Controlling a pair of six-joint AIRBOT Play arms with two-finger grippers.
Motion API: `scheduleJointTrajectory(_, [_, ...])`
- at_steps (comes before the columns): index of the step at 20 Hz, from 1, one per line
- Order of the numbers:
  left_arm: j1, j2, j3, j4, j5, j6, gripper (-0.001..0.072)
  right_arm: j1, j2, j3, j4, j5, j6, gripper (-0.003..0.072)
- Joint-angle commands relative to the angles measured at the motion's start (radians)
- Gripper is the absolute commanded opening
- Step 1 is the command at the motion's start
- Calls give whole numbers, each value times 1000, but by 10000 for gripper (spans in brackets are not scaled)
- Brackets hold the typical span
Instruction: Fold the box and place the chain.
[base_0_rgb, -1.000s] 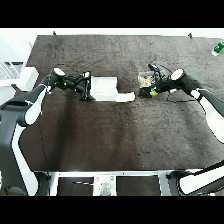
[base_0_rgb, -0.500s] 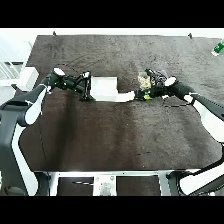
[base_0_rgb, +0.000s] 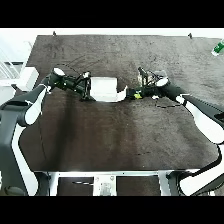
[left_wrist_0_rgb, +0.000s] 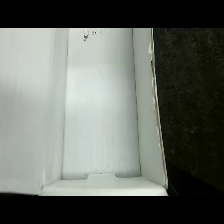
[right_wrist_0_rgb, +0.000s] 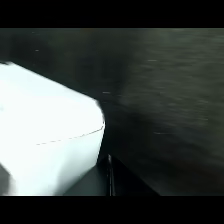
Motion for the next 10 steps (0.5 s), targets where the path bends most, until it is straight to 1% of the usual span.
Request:
scheduleJointTrajectory(1, [0, -2, 0, 1, 2, 0, 490, 19, 13, 18, 44, 19, 1, 11])
scheduleJointTrajectory(5, [0, -2, 0, 1, 2, 0, 490, 19, 46, 63, 44, 19, 39, 13])
scheduleJointTrajectory(6, [0, -2, 0, 1, 2, 0, 490, 20, 48, 75, 45, 20, 49, 71])
scheduleJointTrajectory(7, [0, -2, 0, 1, 2, 0, 490, 23, 48, 80, 44, 20, 65, 234])
scheduleJointTrajectory(8, [0, -2, 0, 1, 2, 0, 490, 25, 47, 80, 44, 20, 80, 372])
scheduleJointTrajectory(10, [0, -2, 0, 1, 2, 0, 490, 30, 44, 78, 41, 20, 86, 374])
